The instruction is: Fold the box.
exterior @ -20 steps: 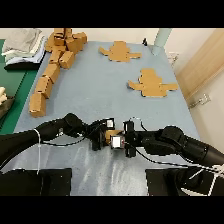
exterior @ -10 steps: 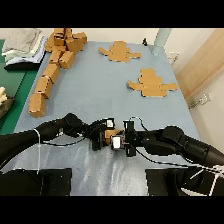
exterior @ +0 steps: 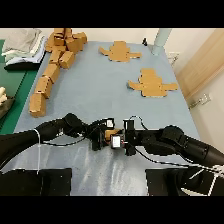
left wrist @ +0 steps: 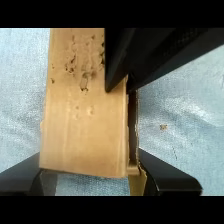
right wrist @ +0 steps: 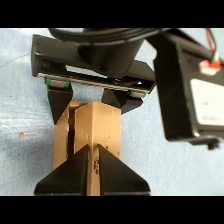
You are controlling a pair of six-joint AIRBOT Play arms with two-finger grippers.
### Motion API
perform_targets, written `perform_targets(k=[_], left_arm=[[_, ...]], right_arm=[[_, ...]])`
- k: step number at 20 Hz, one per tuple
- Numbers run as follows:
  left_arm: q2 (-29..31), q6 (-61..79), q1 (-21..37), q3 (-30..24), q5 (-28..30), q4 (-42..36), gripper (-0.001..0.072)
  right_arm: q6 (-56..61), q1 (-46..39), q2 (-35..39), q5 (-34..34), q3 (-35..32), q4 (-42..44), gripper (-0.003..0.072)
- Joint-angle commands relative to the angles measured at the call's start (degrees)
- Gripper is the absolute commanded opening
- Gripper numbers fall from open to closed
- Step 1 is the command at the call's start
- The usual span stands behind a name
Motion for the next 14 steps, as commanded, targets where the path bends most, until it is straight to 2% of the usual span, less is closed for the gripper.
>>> perform_targets(k=[1,14], left_arm=[[0.02,0.04,-0.04,0.04,0.02,0.02,0.0395],[0.02,0.04,-0.04,0.04,0.02,0.02,0.0395]], right_arm=[[0.28,0.04,-0.07,-0.24,-0.09,-0.11,0.0089],[0.13,0.11,-1.07,-3.87,-0.11,4.11,0.0088]])
